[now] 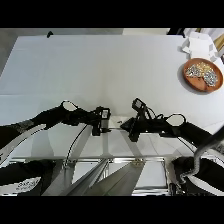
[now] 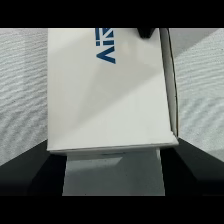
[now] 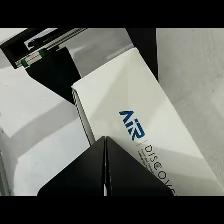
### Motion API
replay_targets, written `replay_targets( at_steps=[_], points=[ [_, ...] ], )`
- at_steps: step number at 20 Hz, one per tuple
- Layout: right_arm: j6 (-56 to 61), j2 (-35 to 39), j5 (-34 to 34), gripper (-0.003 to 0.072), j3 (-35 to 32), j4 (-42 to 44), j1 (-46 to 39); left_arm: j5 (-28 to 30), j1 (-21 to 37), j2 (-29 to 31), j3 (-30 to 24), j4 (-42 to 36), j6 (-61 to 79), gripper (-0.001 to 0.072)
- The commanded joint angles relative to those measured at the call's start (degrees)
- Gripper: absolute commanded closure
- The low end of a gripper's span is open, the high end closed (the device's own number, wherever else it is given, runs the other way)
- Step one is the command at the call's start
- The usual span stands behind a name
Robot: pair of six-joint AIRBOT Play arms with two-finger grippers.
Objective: Fold the box and place the chain.
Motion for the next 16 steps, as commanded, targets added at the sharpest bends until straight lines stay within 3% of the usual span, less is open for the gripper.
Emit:
replay_targets(
  at_steps=[1, 10, 14, 16],
  points=[
    [3.6, -0.5, -1.6, 0.0671, -0.6, -4.0, 0.1, 0.0, 0.0, 0.0, 0.0, 0.0, -0.1, 0.0459],
    [4.8, 1.7, -2.8, 0.067, -0.3, -4.0, 0.1, 0.0, 0.0, 0.0, 0.0, 0.0, -0.1, 0.0459],
    [5.4, 5.1, -1.2, 0.0669, 7.4, -4.5, 0.1, 0.0, 0.0, 0.0, 0.0, 0.0, -0.1, 0.0459],
    [11.6, 6.7, -0.6, 0.0669, 12.2, -7.6, 0.0, 0.0, 0.0, 0.0, 0.0, -0.1, -0.1, 0.0459]
  ],
)
